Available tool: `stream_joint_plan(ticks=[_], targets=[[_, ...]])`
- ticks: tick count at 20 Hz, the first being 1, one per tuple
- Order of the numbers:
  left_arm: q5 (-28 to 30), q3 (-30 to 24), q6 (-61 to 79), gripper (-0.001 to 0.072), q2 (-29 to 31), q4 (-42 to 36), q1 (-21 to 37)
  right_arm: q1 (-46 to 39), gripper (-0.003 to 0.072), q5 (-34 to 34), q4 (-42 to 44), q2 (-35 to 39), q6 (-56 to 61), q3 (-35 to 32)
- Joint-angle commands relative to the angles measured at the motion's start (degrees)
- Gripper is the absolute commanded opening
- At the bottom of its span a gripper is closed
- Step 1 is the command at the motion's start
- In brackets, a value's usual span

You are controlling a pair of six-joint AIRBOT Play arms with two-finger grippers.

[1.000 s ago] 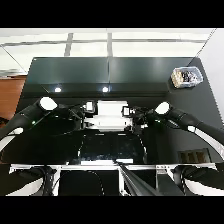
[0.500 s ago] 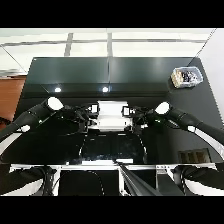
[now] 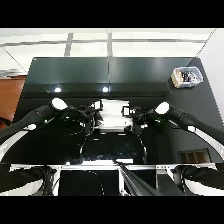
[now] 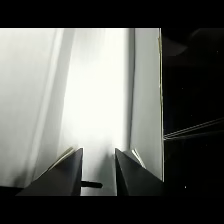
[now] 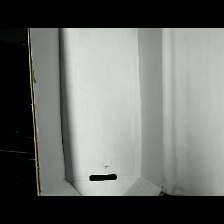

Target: Fold the box and place the chain.

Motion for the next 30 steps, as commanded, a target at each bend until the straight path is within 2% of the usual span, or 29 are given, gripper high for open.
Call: stream_joint_plan(ticks=[1,3,5,6,8,9,10,11,12,13,14,15,16,19,22,24,28,30], targets=[[-0.2,0.1,0.0,0.0255,-1.6,-1.9,-0.2,0.0,0.0312,0.0,0.0,0.0,0.0,0.0],[-0.2,0.1,0.0,0.0252,-1.6,-1.9,-0.2,0.0,0.0312,0.0,0.0,0.0,0.0,0.0],[-0.2,0.1,0.0,0.0157,-1.6,-1.5,-0.2,0.0,0.0312,0.0,0.0,0.0,0.0,0.0],[-0.2,0.1,0.0,0.0163,-1.6,-1.6,-0.2,0.0,0.0312,0.0,0.0,0.0,0.0,0.0],[-0.2,0.1,0.0,0.0325,-1.6,-1.6,-0.2,0.0,0.0312,0.0,0.0,0.0,0.0,0.0],[-0.2,0.1,0.0,0.0372,-1.6,-1.6,-0.2,0.0,0.0312,0.0,0.0,0.0,0.0,0.0],[-0.2,0.1,0.0,0.0360,-1.5,-1.5,-0.2,0.0,0.0312,0.0,0.0,0.0,0.0,0.0],[-0.3,0.1,0.0,0.0180,-1.5,-1.0,-0.2,0.0,0.0312,0.0,0.0,0.0,0.0,0.0],[-0.3,0.1,-0.3,0.0200,-1.4,-0.5,-0.2,0.0,0.0312,0.0,0.0,0.0,0.0,0.0],[-0.2,0.1,-1.5,0.0380,-1.4,-0.5,-0.2,0.0,0.0312,0.0,0.0,0.0,0.0,0.0],[-0.3,0.1,-3.3,0.0308,-1.2,0.1,-0.1,0.0,0.0312,0.0,0.0,0.0,0.0,0.0],[-0.6,0.3,-4.5,0.0123,-0.7,2.5,0.0,0.0,0.0312,0.0,0.0,0.0,0.0,0.0],[-0.7,0.9,-8.3,0.0022,0.2,6.9,0.1,0.0,0.0319,0.0,0.0,0.0,0.0,0.0],[-0.9,1.5,-25.3,0.0021,5.7,19.8,1.6,0.0,0.0320,0.0,0.0,0.0,0.0,0.0],[-1.4,1.5,-37.5,0.0021,13.4,29.2,6.3,0.0,0.0319,0.0,0.0,0.0,0.0,0.0],[-2.2,1.5,-44.2,0.0021,16.4,29.9,11.8,0.0,0.0319,0.0,0.0,0.0,0.0,0.0],[-4.7,-0.7,-74.4,0.0022,15.3,29.7,25.9,0.0,0.0319,0.0,0.0,0.0,0.0,0.0],[-9.3,-3.9,-81.1,0.0023,12.2,24.5,32.0,0.0,0.0319,0.0,0.0,0.0,0.0,0.0]])
